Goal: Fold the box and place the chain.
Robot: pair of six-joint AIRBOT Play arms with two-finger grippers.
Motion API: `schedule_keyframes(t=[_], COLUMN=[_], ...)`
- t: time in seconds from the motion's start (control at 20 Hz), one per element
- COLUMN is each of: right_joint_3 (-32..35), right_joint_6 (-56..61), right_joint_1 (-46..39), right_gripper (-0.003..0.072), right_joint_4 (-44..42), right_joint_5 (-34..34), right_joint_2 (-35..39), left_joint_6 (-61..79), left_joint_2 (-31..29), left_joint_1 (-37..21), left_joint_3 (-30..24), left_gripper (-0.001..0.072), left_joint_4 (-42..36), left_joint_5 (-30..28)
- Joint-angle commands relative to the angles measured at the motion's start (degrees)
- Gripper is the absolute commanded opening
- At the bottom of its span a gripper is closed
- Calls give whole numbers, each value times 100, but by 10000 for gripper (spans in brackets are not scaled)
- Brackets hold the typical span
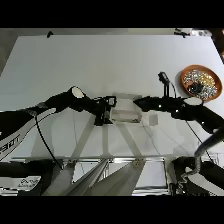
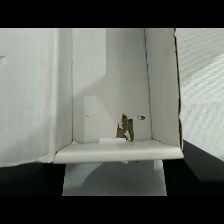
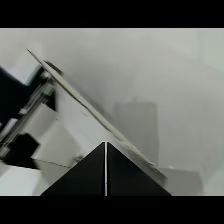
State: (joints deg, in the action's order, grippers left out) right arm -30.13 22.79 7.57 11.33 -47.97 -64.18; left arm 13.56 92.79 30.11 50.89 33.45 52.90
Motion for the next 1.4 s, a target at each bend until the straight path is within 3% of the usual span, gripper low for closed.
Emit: schedule_keyframes(t=[0.0,0.15,0.25,0.4,0.45,0.5,0.55,0.6,0.7,1.1,1.25,1.35], right_joint_3=[-358,-363,-356,-343,-306,-275,-247,-227,-216,-109,-94,-92], right_joint_6=[133,57,-236,-540,-750,-942,-1080,-1215,-1869,-2288,-2288,-2286], right_joint_1=[-605,-1097,-1001,-546,-391,-278,-164,-109,-66,909,1128,1255], right_gripper=[10,9,9,9,58,327,481,455,327,265,265,226], right_joint_4=[619,2522,3947,5346,5571,5593,5534,5309,4531,4566,4566,4562], right_joint_5=[-1427,-2328,-2127,-1727,-1526,-1263,-879,-540,-407,546,627,623], right_joint_2=[428,638,649,638,629,614,597,575,435,31,31,31], left_joint_6=[-7,-9,-9,-9,-9,-9,-9,-7,-7,-7,-7,-9], left_joint_2=[-2,-2,-2,-2,-2,-2,-2,-2,-2,-2,-2,-2], left_joint_1=[0,0,2,0,0,0,0,0,0,0,0,0], left_joint_3=[2,2,2,2,2,2,2,2,2,2,2,2], left_gripper=[366,366,366,366,366,366,366,366,366,366,366,366], left_joint_4=[0,0,-2,0,-2,0,-2,0,0,-2,-2,-2], left_joint_5=[2,2,17,26,46,46,44,46,46,46,46,46])
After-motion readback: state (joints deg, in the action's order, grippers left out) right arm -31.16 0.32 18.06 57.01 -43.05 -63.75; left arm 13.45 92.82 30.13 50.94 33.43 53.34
